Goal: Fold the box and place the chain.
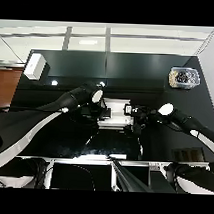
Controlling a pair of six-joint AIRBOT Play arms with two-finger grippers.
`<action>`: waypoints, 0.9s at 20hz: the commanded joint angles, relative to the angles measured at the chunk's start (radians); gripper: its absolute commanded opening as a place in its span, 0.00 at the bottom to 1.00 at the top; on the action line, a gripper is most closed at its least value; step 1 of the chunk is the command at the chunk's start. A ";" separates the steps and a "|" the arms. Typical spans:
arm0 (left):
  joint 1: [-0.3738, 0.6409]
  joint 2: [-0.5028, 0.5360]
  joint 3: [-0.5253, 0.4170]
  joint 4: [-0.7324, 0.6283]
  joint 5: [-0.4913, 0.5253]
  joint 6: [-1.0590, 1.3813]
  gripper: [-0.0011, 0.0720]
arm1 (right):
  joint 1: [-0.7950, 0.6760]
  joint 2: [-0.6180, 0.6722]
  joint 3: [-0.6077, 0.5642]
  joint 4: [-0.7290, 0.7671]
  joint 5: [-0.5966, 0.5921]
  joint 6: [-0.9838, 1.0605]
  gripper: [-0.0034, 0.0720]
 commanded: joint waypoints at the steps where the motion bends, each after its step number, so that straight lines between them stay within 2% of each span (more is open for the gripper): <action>1: 0.000 -0.014 0.001 -0.020 0.033 -0.023 0.49 | 0.001 0.000 -0.001 0.000 0.000 0.000 0.15; 6: -0.001 -0.037 0.001 -0.054 0.048 -0.021 0.49 | 0.001 0.000 0.000 0.000 0.000 0.000 0.15; 7: -0.001 -0.039 0.001 -0.053 0.051 -0.021 0.41 | 0.001 0.000 0.000 0.000 0.000 0.000 0.15; 8: -0.001 -0.038 0.001 -0.053 0.055 -0.021 0.23 | 0.001 0.000 -0.001 0.000 0.000 0.000 0.15; 10: 0.000 -0.038 0.002 -0.053 0.057 -0.020 0.06 | 0.001 0.000 0.000 0.000 0.000 0.000 0.15; 15: -0.001 -0.038 0.005 -0.053 0.055 -0.017 0.05 | 0.001 0.000 0.000 0.000 0.000 0.000 0.15; 16: 0.000 -0.038 0.011 -0.053 0.054 -0.017 0.08 | 0.001 0.000 0.000 0.000 0.000 0.000 0.15; 18: 0.000 -0.038 0.034 -0.047 0.051 -0.017 0.40 | 0.001 0.000 -0.001 0.000 0.000 0.000 0.15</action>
